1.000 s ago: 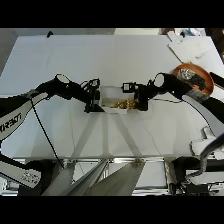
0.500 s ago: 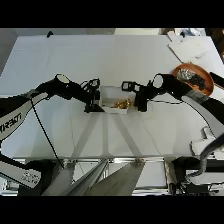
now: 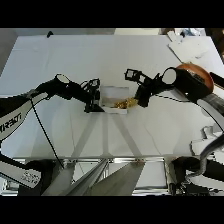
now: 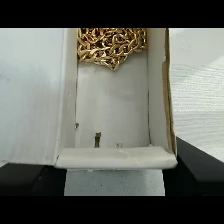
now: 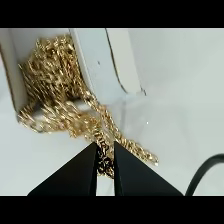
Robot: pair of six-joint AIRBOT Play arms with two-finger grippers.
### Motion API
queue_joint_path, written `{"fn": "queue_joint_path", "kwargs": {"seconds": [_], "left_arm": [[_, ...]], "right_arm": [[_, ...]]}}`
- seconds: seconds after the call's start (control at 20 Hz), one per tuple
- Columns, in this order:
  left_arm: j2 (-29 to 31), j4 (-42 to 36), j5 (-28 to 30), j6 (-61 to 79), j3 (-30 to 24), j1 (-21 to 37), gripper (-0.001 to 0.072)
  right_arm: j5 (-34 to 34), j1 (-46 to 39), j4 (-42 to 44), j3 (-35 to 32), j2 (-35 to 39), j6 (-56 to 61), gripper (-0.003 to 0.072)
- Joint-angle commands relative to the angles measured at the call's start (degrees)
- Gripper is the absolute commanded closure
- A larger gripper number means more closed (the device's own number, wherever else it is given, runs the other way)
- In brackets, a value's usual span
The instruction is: Fold the box and place the chain.
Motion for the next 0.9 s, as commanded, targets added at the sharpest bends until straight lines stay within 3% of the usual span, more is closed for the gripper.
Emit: {"fn": "queue_joint_path", "kwargs": {"seconds": [0.0, 0.15, 0.45, 0.7, 0.75, 0.8, 0.85], "left_arm": [[-0.02, 0.02, 0.0, 0.0, 0.0, 0.0, 0.0313], [-0.02, 0.02, 0.0, 0.0, 0.0, 0.0, 0.0313], [-0.02, 0.02, 0.0, 0.0, 0.0, 0.0, 0.0313], [-0.02, 0.02, 0.0, 0.0, 0.0, 0.0, 0.0313], [-0.02, 0.02, 0.0, 0.0, 0.0, 0.0, 0.0313], [-0.02, 0.02, 0.0, 0.0, 0.0, 0.0, 0.0313], [-0.02, 0.02, 0.0, 0.0, 0.0, 0.0, 0.0313]], "right_arm": [[-0.35, 1.09, 7.8, 0.07, 3.15, 0.11, 0.0676], [-3.85, 4.92, 11.17, 0.07, 3.23, 0.09, 0.0675], [-18.95, 13.51, 11.78, 0.07, 2.38, 1.84, 0.0678], [-17.86, 14.56, 10.36, 0.04, -2.38, 7.87, 0.0676], [-16.92, 14.58, 10.25, 0.07, -2.49, 8.57, 0.0592], [-16.28, 14.56, 10.34, 0.07, -2.27, 8.72, 0.0453], [-15.63, 14.56, 10.32, 0.07, -1.79, 8.7, 0.0424]]}}
